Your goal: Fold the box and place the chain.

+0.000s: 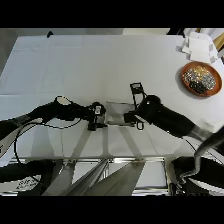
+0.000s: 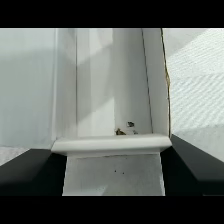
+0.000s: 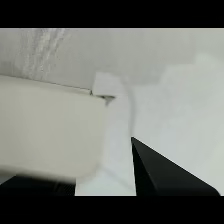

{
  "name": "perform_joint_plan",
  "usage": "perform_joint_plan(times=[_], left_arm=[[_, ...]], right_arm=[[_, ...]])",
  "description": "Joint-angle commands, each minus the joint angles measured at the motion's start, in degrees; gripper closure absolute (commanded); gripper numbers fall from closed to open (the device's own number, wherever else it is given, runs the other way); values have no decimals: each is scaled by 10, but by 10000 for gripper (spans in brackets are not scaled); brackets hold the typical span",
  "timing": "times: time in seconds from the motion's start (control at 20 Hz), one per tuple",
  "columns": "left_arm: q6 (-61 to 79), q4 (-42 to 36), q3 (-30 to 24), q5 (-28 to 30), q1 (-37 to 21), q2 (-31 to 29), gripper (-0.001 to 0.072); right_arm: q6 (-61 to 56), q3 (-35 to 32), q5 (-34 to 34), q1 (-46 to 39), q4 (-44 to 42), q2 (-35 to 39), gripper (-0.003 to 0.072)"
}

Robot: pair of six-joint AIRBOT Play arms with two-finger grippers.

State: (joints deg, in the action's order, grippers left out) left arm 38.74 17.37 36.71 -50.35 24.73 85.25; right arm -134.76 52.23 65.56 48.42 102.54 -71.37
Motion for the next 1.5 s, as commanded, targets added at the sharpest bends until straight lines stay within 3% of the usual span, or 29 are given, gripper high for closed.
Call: perform_joint_plan(times=[0.0, 0.1, 0.3, 0.45, 0.55, 0.7, 0.85, 1.15, 1.45], left_arm=[[0, 0, 0, 0, 0, 0, 458], [0, 0, 0, 0, 0, 0, 458], [0, 0, 0, 0, 0, 0, 458], [0, 0, 0, 0, 0, 0, 458], [0, 0, 0, 0, 0, 0, 458], [0, 0, 0, 0, 0, 0, 458], [0, 0, 0, 0, 0, 0, 458], [0, 0, 0, 0, 0, 0, 458], [0, 0, 0, 0, 0, 0, 458]], right_arm=[[93, 18, 31, -15, 36, 80, 240], [144, 47, 19, -66, 42, 131, 242], [228, 77, -46, -295, 34, 152, 252], [287, 77, -125, -467, 1, 125, 324], [329, 77, -162, -565, -16, 87, 413], [405, 82, -185, -670, -69, 11, 411], [479, 101, -190, -711, -113, -61, 411], [476, 153, -196, -713, -114, -175, 411], [476, 155, -202, -713, -129, -208, 422]])
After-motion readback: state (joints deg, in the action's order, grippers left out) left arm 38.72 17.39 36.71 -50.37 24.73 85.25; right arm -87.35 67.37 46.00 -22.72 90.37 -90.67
